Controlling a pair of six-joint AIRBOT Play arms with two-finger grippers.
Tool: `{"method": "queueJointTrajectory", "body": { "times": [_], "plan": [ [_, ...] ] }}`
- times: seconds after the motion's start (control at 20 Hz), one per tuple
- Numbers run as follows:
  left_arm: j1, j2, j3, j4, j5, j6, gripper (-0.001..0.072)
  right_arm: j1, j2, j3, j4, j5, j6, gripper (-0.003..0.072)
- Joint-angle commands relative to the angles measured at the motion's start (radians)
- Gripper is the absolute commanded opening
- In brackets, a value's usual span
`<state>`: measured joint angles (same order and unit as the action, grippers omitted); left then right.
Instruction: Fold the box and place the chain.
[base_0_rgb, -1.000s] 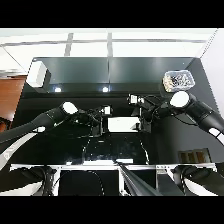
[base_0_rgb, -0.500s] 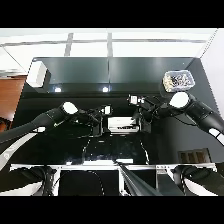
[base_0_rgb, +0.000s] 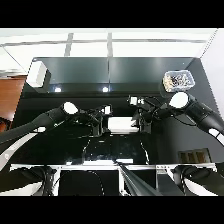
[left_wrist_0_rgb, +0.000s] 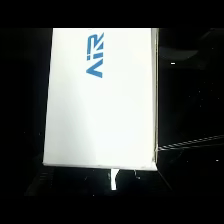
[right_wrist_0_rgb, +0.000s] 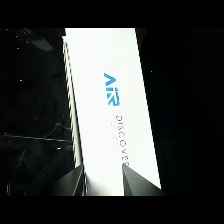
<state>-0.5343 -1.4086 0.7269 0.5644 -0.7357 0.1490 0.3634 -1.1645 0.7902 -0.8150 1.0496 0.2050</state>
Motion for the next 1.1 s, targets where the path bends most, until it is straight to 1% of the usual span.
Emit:
{"method": "queueJointTrajectory", "body": {
  "times": [0.0,0.2,0.5,0.65,0.75,0.8,0.85,0.9,0.95,1.0,1.05],
  "plan": [
    [0.0,-0.001,0.0,0.0,-0.001,0.0,0.0354,0.0,0.0,0.0,0.001,0.006,0.002,0.0277],
    [0.0,-0.001,0.0,0.0,-0.001,0.0,0.0354,0.0,-0.002,-0.006,0.0,0.016,0.008,0.0277],
    [0.0,-0.001,0.0,0.0,-0.001,0.0,0.0354,0.0,-0.004,-0.047,0.011,0.01,0.029,0.0277],
    [0.0,-0.001,0.0,0.0,-0.002,0.0,0.0354,-0.009,0.028,-0.017,0.104,0.008,0.131,0.0276],
    [0.0,-0.001,0.0,0.0,-0.001,0.0,0.0354,-0.035,0.053,-0.006,0.198,0.018,0.294,0.0275],
    [0.0,-0.001,0.0,0.0,-0.001,0.0,0.0354,-0.053,0.054,-0.006,0.248,0.043,0.4,0.0237],
    [0.0,-0.001,0.0,0.0,-0.002,0.0,0.0354,-0.063,0.053,-0.007,0.269,0.061,0.5,0.0105],
    [-0.001,-0.001,0.0,0.0,-0.002,0.0,0.0354,-0.066,0.052,-0.007,0.266,0.074,0.584,0.0009],
    [0.0,-0.001,0.0,0.0,-0.002,0.0,0.0354,-0.066,0.048,-0.008,0.265,0.077,0.666,0.0008],
    [0.0,-0.001,0.0,0.0,-0.001,0.0,0.0354,-0.066,0.041,-0.011,0.281,0.076,0.703,0.0006],
    [0.0,-0.001,0.0,0.0,-0.002,0.0,0.0354,-0.066,0.028,-0.021,0.329,0.076,0.728,0.0006]
  ]
}}
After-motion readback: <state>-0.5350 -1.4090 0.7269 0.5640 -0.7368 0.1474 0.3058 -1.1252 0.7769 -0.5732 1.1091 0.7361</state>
